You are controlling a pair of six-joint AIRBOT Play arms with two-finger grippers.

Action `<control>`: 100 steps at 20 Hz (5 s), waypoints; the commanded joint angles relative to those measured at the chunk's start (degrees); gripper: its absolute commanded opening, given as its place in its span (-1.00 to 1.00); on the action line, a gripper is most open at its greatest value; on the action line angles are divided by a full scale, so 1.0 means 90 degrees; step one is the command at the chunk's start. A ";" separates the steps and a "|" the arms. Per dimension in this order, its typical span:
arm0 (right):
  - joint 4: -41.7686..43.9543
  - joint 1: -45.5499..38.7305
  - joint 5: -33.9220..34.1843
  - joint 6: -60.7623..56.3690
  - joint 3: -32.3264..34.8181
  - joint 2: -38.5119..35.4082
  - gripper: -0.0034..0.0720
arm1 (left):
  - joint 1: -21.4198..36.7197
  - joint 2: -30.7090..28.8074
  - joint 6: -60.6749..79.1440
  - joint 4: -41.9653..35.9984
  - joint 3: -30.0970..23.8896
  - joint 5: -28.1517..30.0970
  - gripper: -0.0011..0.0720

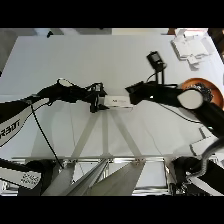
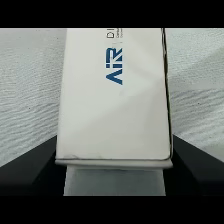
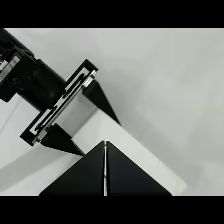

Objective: Fold the box and place the chain.

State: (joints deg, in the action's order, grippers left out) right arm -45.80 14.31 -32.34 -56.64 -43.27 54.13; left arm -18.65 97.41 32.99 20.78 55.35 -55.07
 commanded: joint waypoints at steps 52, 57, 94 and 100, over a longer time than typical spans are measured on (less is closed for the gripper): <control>-0.4240 -0.2722 -0.3349 -0.3228 0.0000 -0.0894 -0.88 | 0.2455 -0.4498 -0.7346 0.2436 0.0000 0.3682 -0.95; -0.4243 -0.2722 -0.3325 -0.3228 0.0000 -0.0894 -0.88 | 0.3842 -0.3985 -0.8811 0.3349 -0.0029 0.3116 -0.96; -0.4240 -0.2722 -0.3308 -0.3225 0.0000 -0.0894 -0.88 | 0.4048 -0.2450 -0.8818 0.4153 -0.0027 0.2395 0.97; -0.4243 -0.2722 -0.3308 -0.3225 0.0000 -0.0894 -0.88 | 0.4048 -0.3444 -0.8835 0.4070 -0.0027 0.2096 0.97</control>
State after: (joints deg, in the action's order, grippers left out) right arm -83.99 -10.17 -62.08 -85.65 -43.27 46.13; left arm 17.76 70.11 -46.50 58.06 55.11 -34.68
